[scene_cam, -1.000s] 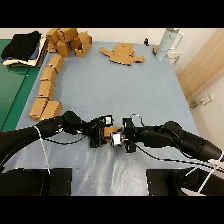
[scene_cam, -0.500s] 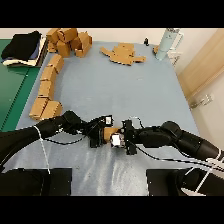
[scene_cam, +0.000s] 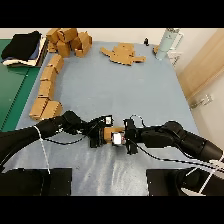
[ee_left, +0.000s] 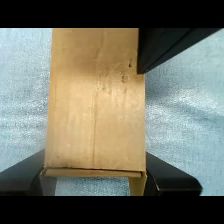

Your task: Fold the box.

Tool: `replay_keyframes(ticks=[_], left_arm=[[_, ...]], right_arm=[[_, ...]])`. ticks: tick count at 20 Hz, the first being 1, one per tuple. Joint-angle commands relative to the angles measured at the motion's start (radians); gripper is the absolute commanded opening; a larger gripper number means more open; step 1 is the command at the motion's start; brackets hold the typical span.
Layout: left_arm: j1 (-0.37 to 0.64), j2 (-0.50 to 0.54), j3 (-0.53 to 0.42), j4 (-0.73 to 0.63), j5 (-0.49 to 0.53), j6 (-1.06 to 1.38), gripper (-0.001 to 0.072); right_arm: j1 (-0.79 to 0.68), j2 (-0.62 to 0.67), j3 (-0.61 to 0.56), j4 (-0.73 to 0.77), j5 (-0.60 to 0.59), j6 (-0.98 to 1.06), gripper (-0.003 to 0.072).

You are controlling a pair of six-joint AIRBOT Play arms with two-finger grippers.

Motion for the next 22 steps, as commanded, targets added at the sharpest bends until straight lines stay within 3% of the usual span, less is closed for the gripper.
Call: replay_keyframes(ticks=[1, 16, 22], left_arm=[[0.000, 0.000, 0.001, 0.000, 0.000, 0.000, 0.0511], [0.000, 0.000, 0.001, 0.000, 0.000, 0.000, 0.0511], [0.000, 0.000, 0.001, 0.000, 0.000, 0.000, 0.0511]], right_arm=[[0.000, -0.025, 0.000, -0.016, 0.002, 0.019, 0.0005], [0.001, -0.057, 0.000, -0.016, 0.001, 0.019, 0.0005], [0.002, -0.001, 0.001, -0.011, 0.031, 0.018, 0.0005]])
